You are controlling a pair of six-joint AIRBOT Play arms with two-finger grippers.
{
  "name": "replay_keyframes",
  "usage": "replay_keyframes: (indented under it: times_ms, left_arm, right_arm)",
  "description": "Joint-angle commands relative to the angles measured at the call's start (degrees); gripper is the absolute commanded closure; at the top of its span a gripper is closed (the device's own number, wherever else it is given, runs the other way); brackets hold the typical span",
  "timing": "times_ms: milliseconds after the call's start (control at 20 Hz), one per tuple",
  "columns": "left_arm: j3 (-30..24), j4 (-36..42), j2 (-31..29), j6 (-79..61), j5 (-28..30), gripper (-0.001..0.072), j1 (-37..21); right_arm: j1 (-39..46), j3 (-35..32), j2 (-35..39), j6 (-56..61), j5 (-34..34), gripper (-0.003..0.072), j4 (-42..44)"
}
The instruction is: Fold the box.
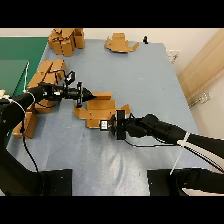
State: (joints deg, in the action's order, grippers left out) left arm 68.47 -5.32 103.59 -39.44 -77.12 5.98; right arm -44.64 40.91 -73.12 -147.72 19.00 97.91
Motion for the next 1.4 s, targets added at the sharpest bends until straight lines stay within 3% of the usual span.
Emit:
replay_keyframes:
  times_ms: [0,200,650,750,1350]
  left_arm:
    - [-0.04,-0.04,-0.04,0.55,-0.04,0.0698,-0.02]
    - [-0.04,-0.26,-0.04,1.79,-2.21,0.0697,-0.02]
    - [-0.04,-1.84,-0.04,6.10,-6.16,0.0697,-0.02]
    - [-0.02,-3.43,-0.04,6.34,-7.69,0.0697,-0.02]
    - [-0.02,-3.76,-0.04,6.54,-10.56,0.0697,-0.02]
  right_arm:
    - [-0.04,0.04,-0.96,0.04,-3.56,0.0149,-1.49]
    - [2.01,2.08,-0.94,3.45,-6.86,0.0149,-1.55]
    - [4.96,3.85,-0.96,9.79,-7.19,0.0144,-1.46]
    - [4.96,3.85,-0.96,9.77,-7.21,0.0078,-1.46]
    - [5.62,3.85,-1.44,9.73,-6.99,0.0009,-2.05]
